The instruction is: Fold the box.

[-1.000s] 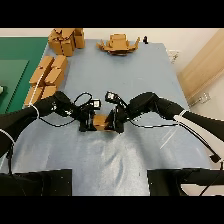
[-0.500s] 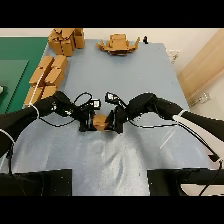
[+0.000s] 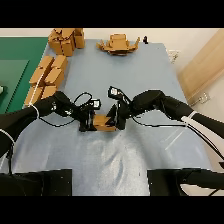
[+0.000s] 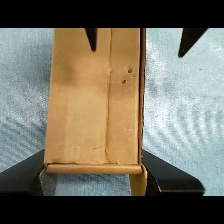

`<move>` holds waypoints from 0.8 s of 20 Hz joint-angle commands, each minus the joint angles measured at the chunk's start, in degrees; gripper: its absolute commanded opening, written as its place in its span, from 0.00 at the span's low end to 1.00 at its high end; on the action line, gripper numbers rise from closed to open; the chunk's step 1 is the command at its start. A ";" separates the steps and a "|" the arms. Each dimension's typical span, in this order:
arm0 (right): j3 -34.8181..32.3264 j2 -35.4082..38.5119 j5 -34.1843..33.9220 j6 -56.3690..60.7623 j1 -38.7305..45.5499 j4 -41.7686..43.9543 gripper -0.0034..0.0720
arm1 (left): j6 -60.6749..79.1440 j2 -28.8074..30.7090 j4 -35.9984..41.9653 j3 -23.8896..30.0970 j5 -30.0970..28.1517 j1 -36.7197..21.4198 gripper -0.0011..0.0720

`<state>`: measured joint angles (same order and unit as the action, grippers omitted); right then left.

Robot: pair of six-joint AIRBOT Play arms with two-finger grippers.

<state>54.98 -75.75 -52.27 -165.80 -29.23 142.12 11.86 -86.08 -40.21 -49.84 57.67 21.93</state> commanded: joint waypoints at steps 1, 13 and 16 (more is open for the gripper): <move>0.07 3.52 1.25 7.28 1.20 -0.48 0.59 | -2.67 0.39 0.37 -0.68 -0.15 -0.04 0.32; -0.90 19.04 -3.15 32.35 14.80 -26.47 0.44 | -40.15 18.27 1.18 -7.45 -6.19 -12.44 0.03; -4.17 19.04 -3.06 32.52 18.16 -26.38 0.44 | -47.69 28.41 -2.23 -4.50 -8.57 -22.77 0.03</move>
<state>52.97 -57.23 -54.85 -135.15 -14.26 117.56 -25.21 -65.23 -39.59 -55.88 51.83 6.74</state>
